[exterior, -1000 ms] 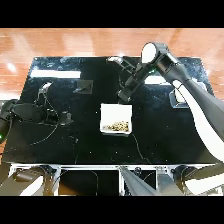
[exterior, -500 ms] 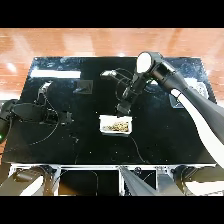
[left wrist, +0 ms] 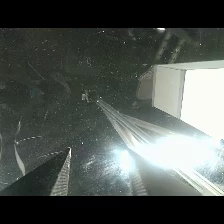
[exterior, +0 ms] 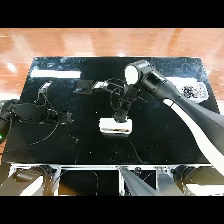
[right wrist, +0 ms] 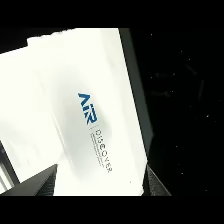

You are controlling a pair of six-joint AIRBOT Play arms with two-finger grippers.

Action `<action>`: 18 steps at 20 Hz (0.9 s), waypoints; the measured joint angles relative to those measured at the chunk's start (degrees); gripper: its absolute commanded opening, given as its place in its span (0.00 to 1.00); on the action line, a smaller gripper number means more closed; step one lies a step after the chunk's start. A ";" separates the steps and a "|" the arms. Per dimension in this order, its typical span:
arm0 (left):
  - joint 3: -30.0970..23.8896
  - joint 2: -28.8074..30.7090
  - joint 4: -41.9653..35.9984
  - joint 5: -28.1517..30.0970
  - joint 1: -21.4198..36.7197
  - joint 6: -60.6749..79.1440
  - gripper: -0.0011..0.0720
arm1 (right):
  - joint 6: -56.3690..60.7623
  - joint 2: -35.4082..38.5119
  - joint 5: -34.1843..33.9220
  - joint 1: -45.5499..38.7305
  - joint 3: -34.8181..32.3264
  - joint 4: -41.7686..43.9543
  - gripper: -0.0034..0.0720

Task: Fold the box and place the chain.

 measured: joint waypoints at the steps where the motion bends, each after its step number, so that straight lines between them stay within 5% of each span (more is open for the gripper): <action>1: 0.00 0.00 0.00 0.02 0.00 0.00 0.64 | 0.07 0.42 -0.28 0.46 -0.20 -0.35 0.99; 16: 0.00 0.00 -0.17 -0.33 0.00 0.00 0.64 | -3.76 5.18 -6.58 2.27 -9.16 -5.22 0.99; 17: 0.00 0.00 -0.17 -0.33 0.00 0.00 0.64 | -4.17 5.18 -6.84 2.27 -9.22 -5.27 0.96; 18: 0.00 0.00 -0.17 -0.33 0.00 0.00 0.64 | -4.79 5.20 -6.97 2.27 -9.25 -5.18 0.75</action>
